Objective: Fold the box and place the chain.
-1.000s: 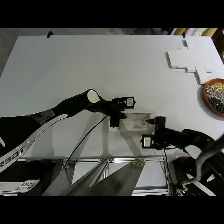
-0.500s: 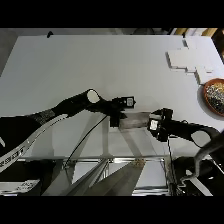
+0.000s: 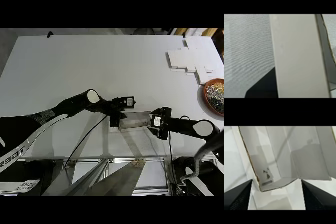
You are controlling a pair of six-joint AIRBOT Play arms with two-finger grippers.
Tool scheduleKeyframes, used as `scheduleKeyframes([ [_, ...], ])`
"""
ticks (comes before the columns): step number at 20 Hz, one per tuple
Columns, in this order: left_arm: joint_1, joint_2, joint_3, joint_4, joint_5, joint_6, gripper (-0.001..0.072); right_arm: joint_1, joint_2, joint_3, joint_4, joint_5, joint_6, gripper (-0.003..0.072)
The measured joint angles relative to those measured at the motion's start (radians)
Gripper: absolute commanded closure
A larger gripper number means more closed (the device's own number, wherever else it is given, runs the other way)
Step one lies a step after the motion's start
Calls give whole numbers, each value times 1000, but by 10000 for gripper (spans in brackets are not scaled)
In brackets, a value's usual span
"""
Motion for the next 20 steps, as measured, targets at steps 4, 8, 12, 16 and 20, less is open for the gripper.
scheduleKeyframes([
  [4, 0, 0, 0, 0, 0, 0, 699, -51, -52, 0, 94, 40, -114, 38],
  [8, 0, 0, 0, 0, -1, 2, 699, -106, -138, 1, 165, 107, -206, 38],
  [12, 0, 0, 0, 0, -2, 2, 699, -145, -215, 1, 190, 161, -254, 38],
  [16, 0, 0, 0, 0, -3, 2, 699, -157, -274, 2, 219, 190, -288, 38],
  [20, 0, 0, 0, 0, -2, 2, 699, -160, -321, 14, 262, 204, -321, 38],
])
